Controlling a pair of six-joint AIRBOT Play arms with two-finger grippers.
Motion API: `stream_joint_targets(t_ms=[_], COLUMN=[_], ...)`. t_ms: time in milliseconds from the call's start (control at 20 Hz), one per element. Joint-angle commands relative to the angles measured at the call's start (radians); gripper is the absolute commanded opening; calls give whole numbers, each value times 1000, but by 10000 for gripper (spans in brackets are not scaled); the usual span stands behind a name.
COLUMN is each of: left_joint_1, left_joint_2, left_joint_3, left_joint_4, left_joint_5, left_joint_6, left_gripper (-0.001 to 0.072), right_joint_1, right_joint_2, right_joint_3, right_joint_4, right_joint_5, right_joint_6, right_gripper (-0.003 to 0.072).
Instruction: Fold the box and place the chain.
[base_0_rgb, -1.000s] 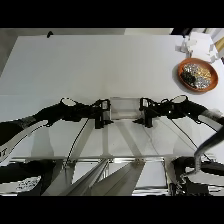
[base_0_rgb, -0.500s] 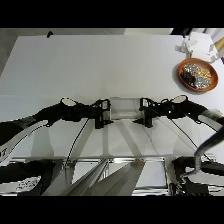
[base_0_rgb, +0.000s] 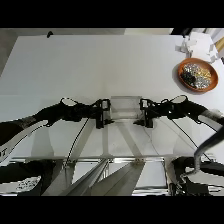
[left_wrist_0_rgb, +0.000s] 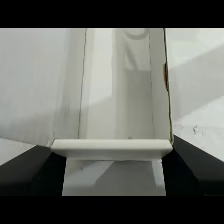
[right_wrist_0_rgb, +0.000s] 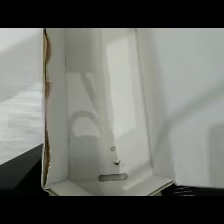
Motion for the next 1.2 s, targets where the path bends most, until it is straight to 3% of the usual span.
stream_joint_targets(t_ms=[0, 250, 500, 700, 750, 800, 900, 950, 1150], left_joint_1=[0, 0, 0, 0, 0, 0, 0, 0, 0], left_joint_2=[0, 0, 0, 0, 0, 0, 0, 0, 0], left_joint_3=[0, 0, 0, 0, 0, 0, 0, 0, 0], left_joint_4=[7, 7, 7, 7, 7, 7, 7, 7, 7], left_joint_5=[0, 0, 0, -2, -3, -2, -3, -3, -3], left_joint_6=[1, 1, 1, 1, 1, 1, 1, 1, 1], left_gripper=[11, 11, 11, 11, 11, 11, 11, 11, 11], right_joint_1=[0, -7, -126, -185, -185, -184, -179, -161, -8], right_joint_2=[25, 143, 278, 349, 363, 371, 372, 371, 320], right_joint_3=[0, 0, 0, 0, 0, 0, 0, 0, 0], right_joint_4=[-11, -203, -309, -277, -222, -141, 67, 149, 243], right_joint_5=[5, 8, 87, 153, 170, 197, 264, 262, 102], right_joint_6=[87, 265, 443, 494, 493, 493, 489, 483, 470], right_gripper=[703, 692, 677, 645, 598, 472, 142, 14, 12])
